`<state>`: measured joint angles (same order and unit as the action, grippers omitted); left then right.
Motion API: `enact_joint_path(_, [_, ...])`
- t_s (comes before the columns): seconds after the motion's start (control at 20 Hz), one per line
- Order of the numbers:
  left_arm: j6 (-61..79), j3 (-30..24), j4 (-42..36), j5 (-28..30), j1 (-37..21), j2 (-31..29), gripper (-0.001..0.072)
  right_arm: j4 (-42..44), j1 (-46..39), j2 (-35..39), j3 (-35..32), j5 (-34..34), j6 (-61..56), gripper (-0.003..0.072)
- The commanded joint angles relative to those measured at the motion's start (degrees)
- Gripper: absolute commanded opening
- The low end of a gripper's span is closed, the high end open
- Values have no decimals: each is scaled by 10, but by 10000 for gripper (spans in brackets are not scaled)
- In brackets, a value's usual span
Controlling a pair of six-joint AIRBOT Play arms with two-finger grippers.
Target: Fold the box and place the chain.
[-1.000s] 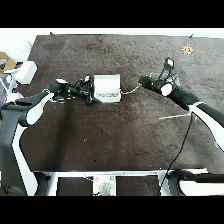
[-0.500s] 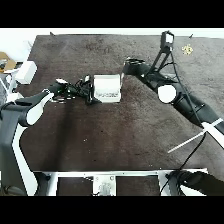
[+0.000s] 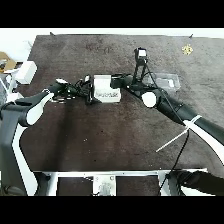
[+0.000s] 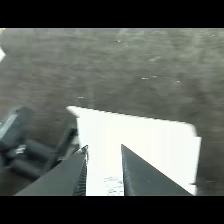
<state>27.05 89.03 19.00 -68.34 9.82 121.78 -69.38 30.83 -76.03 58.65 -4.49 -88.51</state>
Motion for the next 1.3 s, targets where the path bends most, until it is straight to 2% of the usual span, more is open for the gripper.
enact_joint_path(0.0, [0, 0, 0, 0, 0, 0, 275, -50, -42, 13, 8, -46, 7, 245])
enact_joint_path(0.1, [0, 0, 0, 0, 0, 0, 275, -52, -78, 6, 44, -123, 65, 244])
enact_joint_path(0.2, [0, 0, 0, 0, 0, 0, 275, -6, -114, -18, 96, -201, 169, 244])
enact_joint_path(0.35, [0, 0, 0, 0, 0, 0, 275, 188, -178, -85, 185, -333, 402, 244])
enact_joint_path(0.45, [0, 0, 0, 0, 0, 0, 275, 296, -218, -143, 239, -400, 497, 244])
enact_joint_path(0.55, [0, 0, 0, 0, 0, 0, 275, 361, -245, -200, 281, -424, 548, 243])
enact_joint_path(0.65, [0, 0, 0, 0, 0, 0, 275, 408, -261, -254, 317, -449, 576, 201])
enact_joint_path(0.85, [0, 0, 0, 0, 0, 0, 275, 491, -264, -336, 362, -510, 649, 201])
enact_joint_path(1.0, [0, 0, 0, 0, 0, 0, 275, 539, -263, -360, 362, -517, 695, 198])
enact_joint_path(1.1, [0, 0, 0, 0, 0, 0, 275, 538, -263, -365, 362, -519, 696, 197])
enact_joint_path(1.25, [0, 0, 0, 0, 0, 0, 275, 538, -263, -364, 362, -569, 755, 196])
